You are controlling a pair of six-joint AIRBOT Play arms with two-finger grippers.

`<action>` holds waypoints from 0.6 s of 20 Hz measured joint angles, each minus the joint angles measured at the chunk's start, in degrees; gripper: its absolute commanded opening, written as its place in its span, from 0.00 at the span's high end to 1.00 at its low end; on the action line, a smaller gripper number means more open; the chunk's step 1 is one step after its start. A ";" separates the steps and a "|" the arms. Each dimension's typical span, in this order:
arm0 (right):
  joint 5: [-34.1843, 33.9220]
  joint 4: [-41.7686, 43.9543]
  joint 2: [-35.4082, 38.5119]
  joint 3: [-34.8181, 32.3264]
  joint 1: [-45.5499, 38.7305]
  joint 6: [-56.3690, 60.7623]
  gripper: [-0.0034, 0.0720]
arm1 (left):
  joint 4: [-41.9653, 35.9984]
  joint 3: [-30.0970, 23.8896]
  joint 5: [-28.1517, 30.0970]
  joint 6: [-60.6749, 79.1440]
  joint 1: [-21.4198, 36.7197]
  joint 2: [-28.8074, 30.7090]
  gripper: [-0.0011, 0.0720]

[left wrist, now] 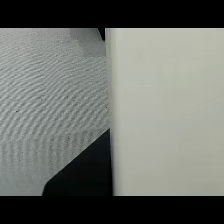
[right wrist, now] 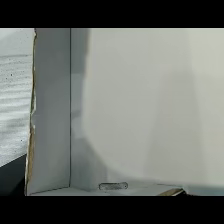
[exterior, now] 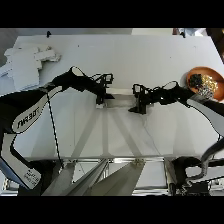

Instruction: Fold the box and place the chain.

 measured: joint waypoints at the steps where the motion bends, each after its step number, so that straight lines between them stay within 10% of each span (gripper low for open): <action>1: 0.00 0.00 0.00 0.00 0.00 -0.04 0.04 | 0.00 0.00 0.00 0.00 0.00 0.00 0.96; 7: -0.11 -0.04 -0.02 0.00 0.00 -0.37 0.07 | 0.00 0.00 0.02 -0.02 0.00 0.00 0.96; 10: -0.68 0.09 -0.04 0.04 0.00 -0.46 0.40 | 0.00 0.00 0.02 0.00 0.00 0.00 0.96; 12: -0.68 0.07 -0.04 0.02 0.00 -0.48 0.42 | 0.00 0.00 0.02 0.00 0.00 0.00 0.96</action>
